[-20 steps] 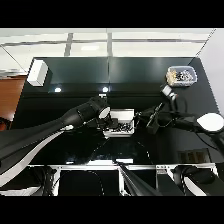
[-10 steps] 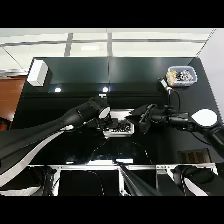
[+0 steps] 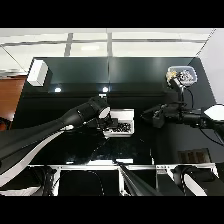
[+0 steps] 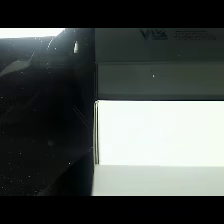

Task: Fold the box and place the chain.

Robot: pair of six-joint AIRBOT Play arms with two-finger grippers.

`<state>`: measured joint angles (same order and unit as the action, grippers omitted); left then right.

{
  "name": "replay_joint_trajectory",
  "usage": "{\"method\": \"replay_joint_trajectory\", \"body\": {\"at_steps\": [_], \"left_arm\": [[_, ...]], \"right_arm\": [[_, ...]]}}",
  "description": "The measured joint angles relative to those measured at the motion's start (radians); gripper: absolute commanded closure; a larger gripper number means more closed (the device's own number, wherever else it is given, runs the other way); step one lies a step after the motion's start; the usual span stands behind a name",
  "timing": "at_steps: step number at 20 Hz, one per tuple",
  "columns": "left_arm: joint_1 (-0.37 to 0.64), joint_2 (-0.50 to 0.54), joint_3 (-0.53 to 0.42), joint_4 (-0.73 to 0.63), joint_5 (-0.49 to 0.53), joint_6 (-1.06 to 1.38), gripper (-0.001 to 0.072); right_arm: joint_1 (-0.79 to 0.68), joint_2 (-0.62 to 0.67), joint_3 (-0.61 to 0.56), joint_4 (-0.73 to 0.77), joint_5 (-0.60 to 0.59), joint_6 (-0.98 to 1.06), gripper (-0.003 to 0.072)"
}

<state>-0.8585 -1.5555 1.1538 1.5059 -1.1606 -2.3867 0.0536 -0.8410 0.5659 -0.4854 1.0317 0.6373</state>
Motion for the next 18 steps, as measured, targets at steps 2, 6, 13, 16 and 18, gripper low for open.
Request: {"method": "replay_joint_trajectory", "body": {"at_steps": [2,6,13,16,18], "left_arm": [[0.000,-0.002,0.003,-0.004,0.000,0.001,0.0176],[-0.011,0.025,0.037,0.013,-0.071,0.031,0.0061],[0.008,0.311,-0.050,0.199,-0.175,0.182,0.0062],[0.159,0.494,-0.242,0.183,-0.105,0.227,0.0062],[0.283,0.607,-0.388,0.043,0.040,0.357,0.0066]], "right_arm": [[-0.023,0.001,0.000,-0.020,0.030,0.001,0.0310],[-0.041,0.001,0.000,-0.043,0.053,0.003,0.0310],[-0.047,0.001,0.000,-0.060,0.062,0.003,0.0310],[-0.047,0.000,0.000,-0.064,0.063,0.008,0.0310],[-0.047,0.001,0.000,-0.065,0.062,0.014,0.0310]]}}
